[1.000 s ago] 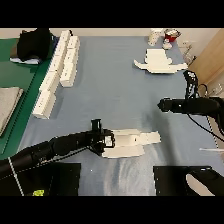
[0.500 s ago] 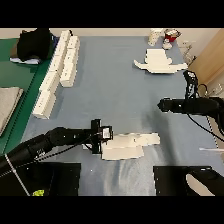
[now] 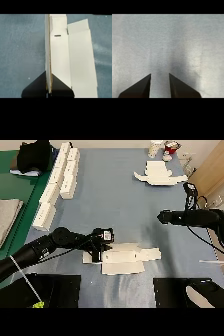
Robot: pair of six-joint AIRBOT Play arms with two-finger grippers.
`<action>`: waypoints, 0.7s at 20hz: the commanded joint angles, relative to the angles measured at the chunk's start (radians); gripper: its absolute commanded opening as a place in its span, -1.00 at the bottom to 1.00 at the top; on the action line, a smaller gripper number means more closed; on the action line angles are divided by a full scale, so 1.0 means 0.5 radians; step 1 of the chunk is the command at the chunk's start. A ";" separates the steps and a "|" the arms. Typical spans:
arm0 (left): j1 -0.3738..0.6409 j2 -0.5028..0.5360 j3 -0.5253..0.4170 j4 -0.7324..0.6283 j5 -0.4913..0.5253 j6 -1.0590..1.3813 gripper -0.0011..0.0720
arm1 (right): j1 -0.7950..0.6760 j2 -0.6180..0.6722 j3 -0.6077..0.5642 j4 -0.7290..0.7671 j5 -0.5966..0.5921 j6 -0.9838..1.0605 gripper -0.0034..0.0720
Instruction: Fold the box.
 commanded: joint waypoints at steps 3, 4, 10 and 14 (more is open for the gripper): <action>0.009 -0.058 0.011 0.009 -0.080 0.004 -0.93 | 0.001 -0.002 0.002 0.011 -0.001 0.000 0.01; 0.009 -0.071 0.011 0.009 -0.086 0.002 -0.93 | 0.001 -0.002 0.002 0.011 -0.002 0.000 0.00; 0.009 -0.084 0.011 0.008 -0.079 0.002 -0.93 | 0.000 -0.002 0.002 0.064 -0.097 0.001 -0.21; 0.009 -0.084 0.011 0.008 -0.077 0.002 -0.93 | 0.000 0.002 0.003 0.093 -0.420 0.049 -0.90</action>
